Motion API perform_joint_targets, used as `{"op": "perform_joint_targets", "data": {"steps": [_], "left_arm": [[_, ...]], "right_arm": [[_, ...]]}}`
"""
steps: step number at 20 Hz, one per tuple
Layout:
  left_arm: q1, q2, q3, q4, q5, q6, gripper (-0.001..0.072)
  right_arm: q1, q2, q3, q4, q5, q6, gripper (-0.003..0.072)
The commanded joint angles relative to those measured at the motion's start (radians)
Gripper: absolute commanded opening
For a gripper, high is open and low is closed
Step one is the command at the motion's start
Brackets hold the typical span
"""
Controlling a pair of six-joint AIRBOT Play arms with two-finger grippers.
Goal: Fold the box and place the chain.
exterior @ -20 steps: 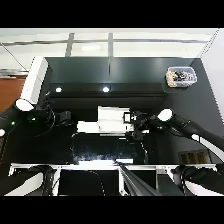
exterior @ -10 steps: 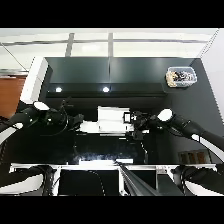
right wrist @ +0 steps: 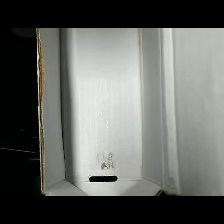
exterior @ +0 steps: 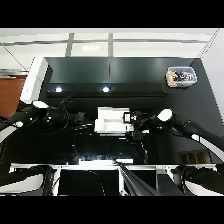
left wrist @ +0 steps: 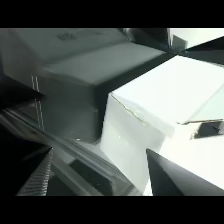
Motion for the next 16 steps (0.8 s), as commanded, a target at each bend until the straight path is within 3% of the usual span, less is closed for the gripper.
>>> {"op": "perform_joint_targets", "data": {"steps": [1,5,10,16], "left_arm": [[0.024,0.0,0.036,-0.004,-0.062,0.018,0.0706],[-0.043,0.003,0.09,0.035,-0.13,0.029,0.0705],[-0.173,0.013,0.176,0.079,-0.059,-0.079,0.0704],[-0.266,0.013,0.213,0.265,-0.04,-0.235,0.0704]], "right_arm": [[0.0,0.0,0.0,0.0,0.0,0.0,0.0128],[0.0,0.0,0.0,0.0,0.0,0.0,0.0128],[0.0,0.0,0.0,0.0,0.0,0.0,0.0127],[0.0,0.0,0.0,0.0,0.0,0.0,0.0128]]}}
